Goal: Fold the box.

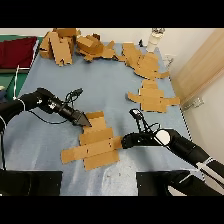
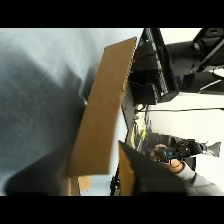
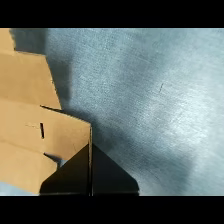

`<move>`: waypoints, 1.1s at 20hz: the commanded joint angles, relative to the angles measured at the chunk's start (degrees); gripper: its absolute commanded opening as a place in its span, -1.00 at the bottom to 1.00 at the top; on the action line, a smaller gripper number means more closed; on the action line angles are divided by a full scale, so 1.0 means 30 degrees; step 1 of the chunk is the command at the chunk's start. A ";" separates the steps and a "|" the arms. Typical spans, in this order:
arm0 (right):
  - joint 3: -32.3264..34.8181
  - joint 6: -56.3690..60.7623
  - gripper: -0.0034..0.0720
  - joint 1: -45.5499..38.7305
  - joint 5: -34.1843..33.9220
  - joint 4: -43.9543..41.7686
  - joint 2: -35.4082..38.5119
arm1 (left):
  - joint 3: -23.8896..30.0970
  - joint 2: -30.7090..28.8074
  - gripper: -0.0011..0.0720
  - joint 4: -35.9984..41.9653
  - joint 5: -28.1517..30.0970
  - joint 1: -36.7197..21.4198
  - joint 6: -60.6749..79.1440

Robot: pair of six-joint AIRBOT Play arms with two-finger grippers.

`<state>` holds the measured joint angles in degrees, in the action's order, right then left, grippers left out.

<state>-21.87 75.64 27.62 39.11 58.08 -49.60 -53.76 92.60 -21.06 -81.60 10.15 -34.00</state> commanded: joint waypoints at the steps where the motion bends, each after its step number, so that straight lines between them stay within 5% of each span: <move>1: 0.0015 0.0146 -0.91 0.0007 -0.0124 0.0022 0.0007 | -0.0015 0.0022 -0.31 0.0007 -0.0685 0.0131 0.0627; 9: 0.0015 0.0146 -0.91 0.0007 -0.0211 0.0022 0.0007 | -0.0022 0.0656 -0.32 0.0029 -0.0699 0.1027 0.1071; 11: 0.0015 0.0146 -0.91 0.0007 -0.0197 0.0022 0.0007 | -0.0022 0.0736 -0.55 0.0051 -0.0160 0.0984 0.1304; 22: 0.0015 0.0146 -0.91 0.0007 -0.0197 0.0073 0.0007 | -0.0029 0.0809 -0.56 0.0685 0.1202 0.0991 0.1552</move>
<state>-21.87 76.07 27.62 38.50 58.24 -49.60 -53.80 94.98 -19.20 -78.98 13.13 -29.45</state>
